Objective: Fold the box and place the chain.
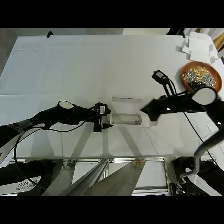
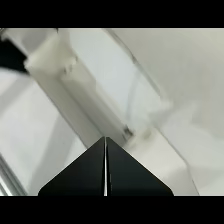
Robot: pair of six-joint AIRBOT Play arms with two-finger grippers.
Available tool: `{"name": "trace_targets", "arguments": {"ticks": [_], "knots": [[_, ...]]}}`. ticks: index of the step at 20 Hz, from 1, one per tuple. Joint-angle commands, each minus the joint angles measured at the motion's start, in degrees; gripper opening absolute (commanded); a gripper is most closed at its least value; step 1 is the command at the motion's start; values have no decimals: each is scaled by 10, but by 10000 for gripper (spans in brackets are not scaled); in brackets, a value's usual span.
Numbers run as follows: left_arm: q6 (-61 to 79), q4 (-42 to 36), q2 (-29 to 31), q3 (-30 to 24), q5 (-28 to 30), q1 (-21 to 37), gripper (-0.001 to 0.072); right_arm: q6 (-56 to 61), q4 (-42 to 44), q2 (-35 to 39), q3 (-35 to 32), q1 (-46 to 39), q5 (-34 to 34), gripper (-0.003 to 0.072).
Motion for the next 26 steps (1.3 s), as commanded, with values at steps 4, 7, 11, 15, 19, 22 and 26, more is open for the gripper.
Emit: {"name": "trace_targets", "arguments": {"ticks": [4,7,11,15,19,22,26], "knots": [[0,0,0,0,-2,0,70,-2,-46,51,1,0,52,15],[0,0,0,0,-4,0,71,-12,-120,51,-4,31,54,15],[0,0,0,0,-4,0,70,-117,-205,51,-41,37,36,14],[0,0,0,0,-4,0,70,-286,-133,50,-99,37,-74,308],[0,0,0,0,-4,0,71,-460,-56,19,-146,37,-128,236],[0,0,0,0,-4,0,71,-520,-4,-22,-146,37,-156,236],[0,0,0,0,-4,0,70,-557,24,-61,-146,37,-196,221]]}}
